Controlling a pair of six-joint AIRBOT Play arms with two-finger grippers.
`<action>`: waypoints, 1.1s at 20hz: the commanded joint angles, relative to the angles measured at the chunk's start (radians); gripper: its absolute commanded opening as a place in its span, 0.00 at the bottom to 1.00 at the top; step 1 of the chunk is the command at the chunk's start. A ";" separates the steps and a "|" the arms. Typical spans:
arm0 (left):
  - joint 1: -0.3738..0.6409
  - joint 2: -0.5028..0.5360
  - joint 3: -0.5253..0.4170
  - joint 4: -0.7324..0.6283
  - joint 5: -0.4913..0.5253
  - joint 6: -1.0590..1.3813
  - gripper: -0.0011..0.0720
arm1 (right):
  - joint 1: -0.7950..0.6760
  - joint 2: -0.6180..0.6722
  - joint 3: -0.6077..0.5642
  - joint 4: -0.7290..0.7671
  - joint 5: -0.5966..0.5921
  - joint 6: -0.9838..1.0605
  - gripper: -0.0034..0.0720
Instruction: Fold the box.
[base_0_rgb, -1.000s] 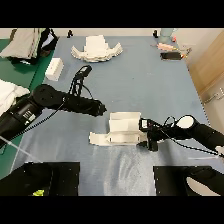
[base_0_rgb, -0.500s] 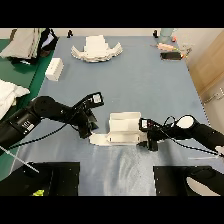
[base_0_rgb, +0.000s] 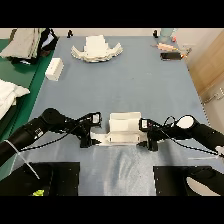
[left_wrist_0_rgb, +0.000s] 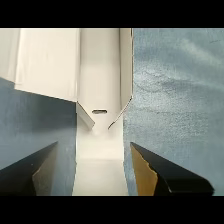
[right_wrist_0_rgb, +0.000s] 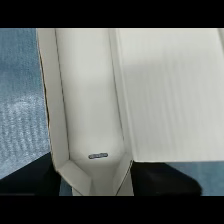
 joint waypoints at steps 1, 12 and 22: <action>-0.053 -0.061 -0.013 -0.065 0.022 0.057 0.95 | 0.000 0.001 0.000 -0.003 0.000 0.000 0.77; -0.153 -0.161 -0.003 -0.175 0.148 0.048 0.34 | 0.000 0.001 0.000 -0.003 0.000 0.000 0.77; -0.231 -0.161 -0.003 -0.192 0.244 0.094 0.16 | 0.000 0.001 0.000 -0.003 0.000 0.000 0.77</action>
